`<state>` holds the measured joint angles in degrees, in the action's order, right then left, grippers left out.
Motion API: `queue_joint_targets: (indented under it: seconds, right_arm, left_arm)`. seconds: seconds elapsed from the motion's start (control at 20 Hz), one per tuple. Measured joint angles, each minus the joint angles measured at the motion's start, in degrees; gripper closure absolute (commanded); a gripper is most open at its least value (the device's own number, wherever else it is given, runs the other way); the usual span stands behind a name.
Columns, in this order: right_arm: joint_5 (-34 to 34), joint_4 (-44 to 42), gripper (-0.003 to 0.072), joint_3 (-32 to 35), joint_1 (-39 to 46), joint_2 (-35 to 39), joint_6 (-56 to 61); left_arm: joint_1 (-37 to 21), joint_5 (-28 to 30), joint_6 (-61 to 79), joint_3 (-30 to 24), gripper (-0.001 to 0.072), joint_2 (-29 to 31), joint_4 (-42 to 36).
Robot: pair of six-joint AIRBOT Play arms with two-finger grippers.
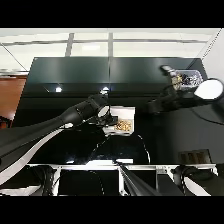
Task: Fold the box and place the chain.
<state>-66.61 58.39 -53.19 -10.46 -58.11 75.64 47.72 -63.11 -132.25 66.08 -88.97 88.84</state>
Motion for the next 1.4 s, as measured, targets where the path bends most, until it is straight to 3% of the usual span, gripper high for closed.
queue_joint_targets:
  seconds: [0.25, 0.8, 0.85, 0.95, 1.1, 1.4]
  right_arm:
    - [-2.3, 12.8, 0.0380, 1.1, 11.1, 4.5, 2.0]
    - [1.8, 13.2, 0.0380, 6.8, 15.0, 5.6, 2.5]
    - [2.0, 13.1, 0.0380, 6.8, 15.0, 5.6, 2.5]
    - [2.1, 13.0, 0.0380, 6.9, 15.0, 5.6, 2.6]
    - [2.2, 12.6, 0.0380, 6.9, 15.0, 5.6, 2.6]
    - [2.6, 11.9, 0.0380, 6.9, 15.0, 5.6, 2.6]
  left_arm:
    - [0.0, 0.0, 0.0, 0.0, 0.0682, 0.0, 0.0]
    - [0.0, 0.3, -3.9, 0.1, 0.0680, -0.5, -1.2]
    - [0.0, 0.4, -4.2, 0.1, 0.0616, -0.5, -1.4]
    - [0.0, 2.3, -4.5, 0.0, 0.0284, -0.4, -1.7]
    - [0.1, 0.9, -4.6, 0.0, 0.0232, 2.3, 0.3]
    - [-0.1, -4.6, 0.4, -2.4, 0.0231, 13.6, 10.5]
